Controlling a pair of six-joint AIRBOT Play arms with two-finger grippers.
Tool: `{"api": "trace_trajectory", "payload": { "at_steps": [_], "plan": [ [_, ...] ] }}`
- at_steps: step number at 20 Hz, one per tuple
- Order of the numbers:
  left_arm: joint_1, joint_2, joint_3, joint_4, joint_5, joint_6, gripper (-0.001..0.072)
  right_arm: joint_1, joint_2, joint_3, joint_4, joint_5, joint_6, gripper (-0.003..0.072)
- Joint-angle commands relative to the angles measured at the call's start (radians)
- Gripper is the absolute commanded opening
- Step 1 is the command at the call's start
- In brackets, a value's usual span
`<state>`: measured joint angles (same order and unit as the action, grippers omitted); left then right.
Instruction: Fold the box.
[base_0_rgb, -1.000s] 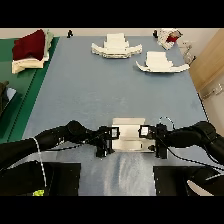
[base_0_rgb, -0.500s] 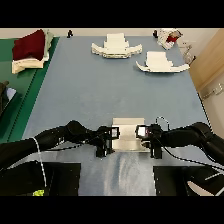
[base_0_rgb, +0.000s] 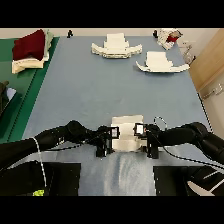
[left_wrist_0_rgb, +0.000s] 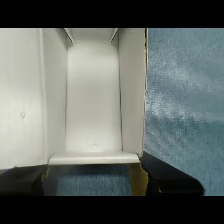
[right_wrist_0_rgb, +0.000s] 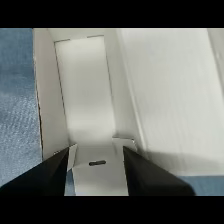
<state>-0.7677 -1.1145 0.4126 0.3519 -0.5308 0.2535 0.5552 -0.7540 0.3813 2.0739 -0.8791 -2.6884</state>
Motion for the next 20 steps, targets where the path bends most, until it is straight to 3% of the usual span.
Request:
{"api": "trace_trajectory", "payload": {
  "at_steps": [1,3,4,9,12,14,18,20],
  "plan": [
    [0.001,0.000,0.001,0.000,-0.001,0.000,0.0442,-0.001,0.017,0.001,-0.050,-0.064,0.123,0.0261],
    [0.001,0.000,0.001,0.000,-0.001,0.000,0.0442,-0.001,0.040,0.018,-0.150,-0.132,0.403,0.0116],
    [0.001,0.000,0.001,0.000,0.000,0.000,0.0442,-0.001,0.052,0.033,-0.224,-0.173,0.541,0.0008],
    [0.001,0.000,0.001,0.000,-0.001,0.000,0.0442,-0.013,0.100,0.138,-0.648,-0.370,1.036,0.0004],
    [0.001,0.000,0.001,0.000,0.000,0.000,0.0442,-0.124,0.085,0.193,-0.855,-0.442,1.206,0.0002],
    [0.001,0.000,0.001,0.000,-0.001,0.000,0.0442,-0.291,0.042,0.207,-0.783,-0.470,1.222,0.0002],
    [0.001,0.000,0.001,0.000,-0.001,0.000,0.0442,-0.664,-0.108,0.201,-0.377,-0.465,1.157,0.0002],
    [0.001,0.000,0.001,0.000,-0.001,0.000,0.0442,-0.768,-0.190,0.198,-0.200,-0.472,1.109,0.0002]
  ]
}}
